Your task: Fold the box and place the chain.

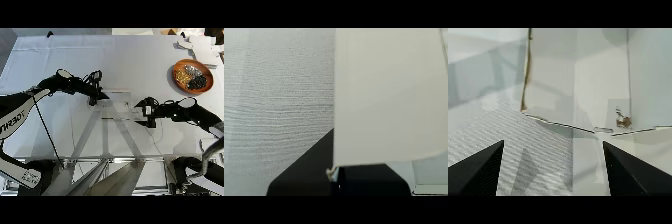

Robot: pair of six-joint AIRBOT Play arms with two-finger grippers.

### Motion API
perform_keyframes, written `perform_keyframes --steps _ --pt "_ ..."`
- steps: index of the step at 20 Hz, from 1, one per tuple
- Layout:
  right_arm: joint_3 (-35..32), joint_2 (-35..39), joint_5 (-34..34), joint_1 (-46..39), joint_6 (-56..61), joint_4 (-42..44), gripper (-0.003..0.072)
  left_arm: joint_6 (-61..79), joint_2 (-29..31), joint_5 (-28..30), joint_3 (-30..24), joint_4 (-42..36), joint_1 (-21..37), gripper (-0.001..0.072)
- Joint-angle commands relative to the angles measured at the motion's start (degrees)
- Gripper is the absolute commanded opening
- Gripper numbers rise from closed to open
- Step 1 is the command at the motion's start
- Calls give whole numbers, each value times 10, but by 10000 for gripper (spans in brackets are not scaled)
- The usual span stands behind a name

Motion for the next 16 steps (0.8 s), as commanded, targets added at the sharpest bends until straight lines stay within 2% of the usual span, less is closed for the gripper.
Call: perform_keyframes --steps 1,3,6,11,16 --pt "-14 -1 -28 0 -37 51 703 0 0 0 0 0 0 9" --pt "-14 -1 -50 0 -38 92 703 0 0 0 0 0 0 9" --pt "-14 -13 -71 0 -38 98 703 0 0 0 0 0 0 9" --pt "-14 -44 -69 12 -37 125 703 0 0 0 0 0 0 9" --pt "-14 -46 -75 46 -37 161 703 0 0 0 0 0 0 9"
